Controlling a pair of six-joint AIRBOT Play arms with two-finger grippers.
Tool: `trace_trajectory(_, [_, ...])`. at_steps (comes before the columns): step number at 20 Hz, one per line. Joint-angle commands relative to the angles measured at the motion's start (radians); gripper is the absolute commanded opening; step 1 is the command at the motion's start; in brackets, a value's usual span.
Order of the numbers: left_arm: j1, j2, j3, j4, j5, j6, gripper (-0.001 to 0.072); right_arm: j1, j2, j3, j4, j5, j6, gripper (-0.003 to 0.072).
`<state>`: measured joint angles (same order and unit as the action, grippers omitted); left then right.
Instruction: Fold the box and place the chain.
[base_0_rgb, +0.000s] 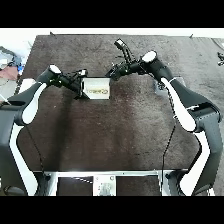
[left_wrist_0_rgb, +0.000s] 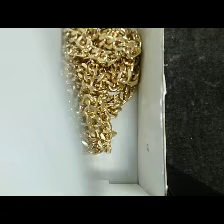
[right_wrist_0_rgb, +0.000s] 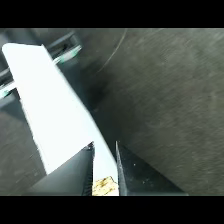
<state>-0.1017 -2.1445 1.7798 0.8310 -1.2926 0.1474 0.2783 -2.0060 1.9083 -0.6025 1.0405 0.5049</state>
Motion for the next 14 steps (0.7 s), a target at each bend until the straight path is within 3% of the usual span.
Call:
trace_trajectory(1, [0.000, 0.000, 0.000, 0.000, 0.000, 0.000, 0.0465, 0.024, 0.001, 0.001, 0.000, 0.105, -0.042, 0.0151])
trace_trajectory(7, [0.000, 0.000, 0.000, 0.000, 0.000, 0.000, 0.0465, 0.110, 0.003, 0.001, -0.137, 0.086, -0.069, 0.0152])
trace_trajectory(14, [0.000, 0.000, 0.000, 0.000, 0.000, 0.000, 0.0465, 0.113, 0.003, 0.001, -0.097, 0.082, -0.137, 0.0185])
